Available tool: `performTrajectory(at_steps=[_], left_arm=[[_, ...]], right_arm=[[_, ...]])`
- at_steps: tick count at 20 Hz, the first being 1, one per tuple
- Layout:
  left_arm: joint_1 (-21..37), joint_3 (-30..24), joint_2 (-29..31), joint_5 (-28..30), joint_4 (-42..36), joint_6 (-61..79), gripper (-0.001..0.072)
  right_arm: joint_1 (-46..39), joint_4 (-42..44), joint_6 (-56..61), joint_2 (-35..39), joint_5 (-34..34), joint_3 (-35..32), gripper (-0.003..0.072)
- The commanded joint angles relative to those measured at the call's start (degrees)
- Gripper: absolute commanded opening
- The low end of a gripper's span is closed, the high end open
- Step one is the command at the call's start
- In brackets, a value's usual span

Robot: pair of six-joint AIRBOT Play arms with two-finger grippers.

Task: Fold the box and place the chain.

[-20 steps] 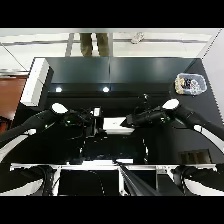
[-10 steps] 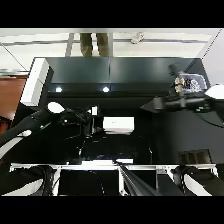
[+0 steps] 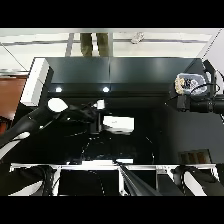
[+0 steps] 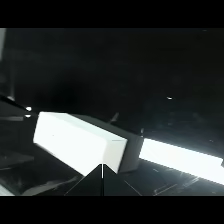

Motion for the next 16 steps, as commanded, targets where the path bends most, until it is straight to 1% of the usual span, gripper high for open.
performTrajectory(at_steps=[1,3,6,11,16], left_arm=[[-3.93,7.58,-7.32,-1.42,2.64,-6.8,0.0715],[-3.96,10.32,-10.97,-3.45,4.55,-7.98,0.0715],[-3.96,11.08,-13.38,-3.74,5.55,-9.14,0.0715],[-3.98,11.28,-13.79,-7.26,5.4,-10.36,0.0715],[-4.02,11.26,-13.79,-6.97,5.62,-10.14,0.0717]], right_arm=[[-0.52,-0.63,0.33,0.37,0.02,0.07,0.0009],[-0.52,-0.74,0.33,0.37,0.59,0.07,0.0009],[-0.52,-0.81,0.31,0.37,0.5,0.07,0.0009],[-0.52,-1.03,0.33,0.37,0.24,0.07,0.0009],[-0.52,-1.01,0.33,0.37,0.07,0.07,0.0009]])
